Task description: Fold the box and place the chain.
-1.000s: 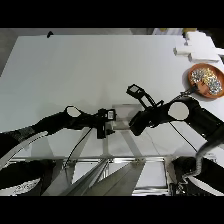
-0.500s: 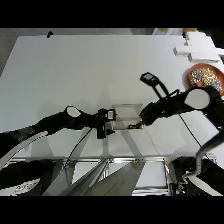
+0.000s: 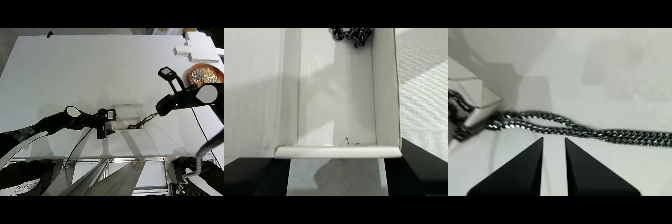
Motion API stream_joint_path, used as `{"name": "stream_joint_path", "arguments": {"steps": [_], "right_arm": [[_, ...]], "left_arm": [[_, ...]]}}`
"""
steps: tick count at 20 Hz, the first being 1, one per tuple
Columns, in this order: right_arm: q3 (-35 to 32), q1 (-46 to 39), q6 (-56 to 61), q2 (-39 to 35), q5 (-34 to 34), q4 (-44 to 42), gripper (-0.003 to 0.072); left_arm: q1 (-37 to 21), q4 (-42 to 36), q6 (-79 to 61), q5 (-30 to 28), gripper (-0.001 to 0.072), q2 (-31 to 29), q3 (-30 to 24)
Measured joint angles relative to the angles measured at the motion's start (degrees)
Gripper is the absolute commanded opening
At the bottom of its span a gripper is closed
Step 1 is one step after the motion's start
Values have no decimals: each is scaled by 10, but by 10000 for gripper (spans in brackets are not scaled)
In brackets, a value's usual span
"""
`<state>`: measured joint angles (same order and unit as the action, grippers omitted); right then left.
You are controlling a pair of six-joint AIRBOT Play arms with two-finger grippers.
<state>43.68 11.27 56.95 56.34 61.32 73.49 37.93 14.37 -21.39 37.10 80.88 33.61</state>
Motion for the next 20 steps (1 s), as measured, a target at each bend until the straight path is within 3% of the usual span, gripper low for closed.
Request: {"name": "stream_joint_path", "arguments": {"steps": [9, 20], "right_arm": [[-18, -4, -218, 94, -19, 17, 198], [-18, -4, -259, 156, -54, 28, 177]], "left_arm": [[0, 0, 0, 0, 167, 0, 0], [0, 0, 0, 0, 167, 0, 0]]}}
